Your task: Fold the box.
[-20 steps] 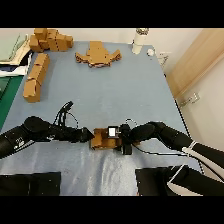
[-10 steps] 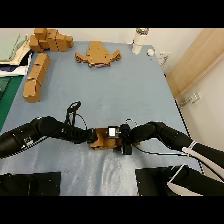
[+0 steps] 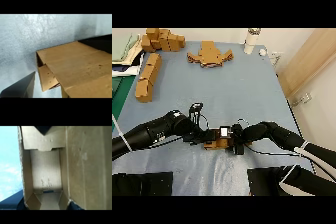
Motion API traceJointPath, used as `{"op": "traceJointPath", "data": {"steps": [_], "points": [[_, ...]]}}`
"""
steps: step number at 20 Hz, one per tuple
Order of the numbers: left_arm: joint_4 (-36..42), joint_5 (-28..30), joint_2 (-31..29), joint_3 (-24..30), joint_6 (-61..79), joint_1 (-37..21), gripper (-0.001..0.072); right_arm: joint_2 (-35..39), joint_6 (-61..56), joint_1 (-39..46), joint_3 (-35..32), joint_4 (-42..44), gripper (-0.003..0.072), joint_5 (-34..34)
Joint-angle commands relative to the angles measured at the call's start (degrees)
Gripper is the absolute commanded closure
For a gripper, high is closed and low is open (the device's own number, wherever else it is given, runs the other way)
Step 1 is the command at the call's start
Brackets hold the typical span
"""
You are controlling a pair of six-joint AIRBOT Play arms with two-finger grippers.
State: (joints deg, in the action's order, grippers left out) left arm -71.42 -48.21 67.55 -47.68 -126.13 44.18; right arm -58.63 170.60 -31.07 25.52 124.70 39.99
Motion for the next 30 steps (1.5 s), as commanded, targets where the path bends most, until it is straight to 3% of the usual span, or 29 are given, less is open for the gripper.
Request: {"op": "traceJointPath", "data": {"steps": [1,5,14,21,23,28,30], "points": [[-2.7,-1.8,0.7,-1.0,-5.6,1.0,0.0233,0.0,0.0,0.0,0.0,0.0,0.0105,0.0],[-4.9,-2.1,1.3,-2.1,-8.5,3.5,0.0233,0.0,0.0,0.0,0.0,0.0,0.0105,0.0],[-7.5,-7.8,9.7,-7.1,-8.5,5.5,0.0233,0.0,0.0,0.0,0.0,0.0,0.0105,0.0],[-8.4,-4.4,11.0,-7.3,-8.3,5.5,0.0244,0.0,0.0,0.0,0.0,0.0,0.0105,0.0],[-8.2,-4.4,11.3,-7.3,-8.3,5.5,0.0411,0.0,0.0,0.0,0.0,0.0,0.0105,0.0],[-8.1,-7.1,13.8,-9.9,-8.3,5.5,0.0415,0.0,0.0,0.0,0.0,0.0,0.0105,0.0],[-7.9,-8.0,14.5,-10.0,-8.3,5.5,0.0588,0.0,0.0,0.0,0.0,0.0,0.0105,0.0]]}}
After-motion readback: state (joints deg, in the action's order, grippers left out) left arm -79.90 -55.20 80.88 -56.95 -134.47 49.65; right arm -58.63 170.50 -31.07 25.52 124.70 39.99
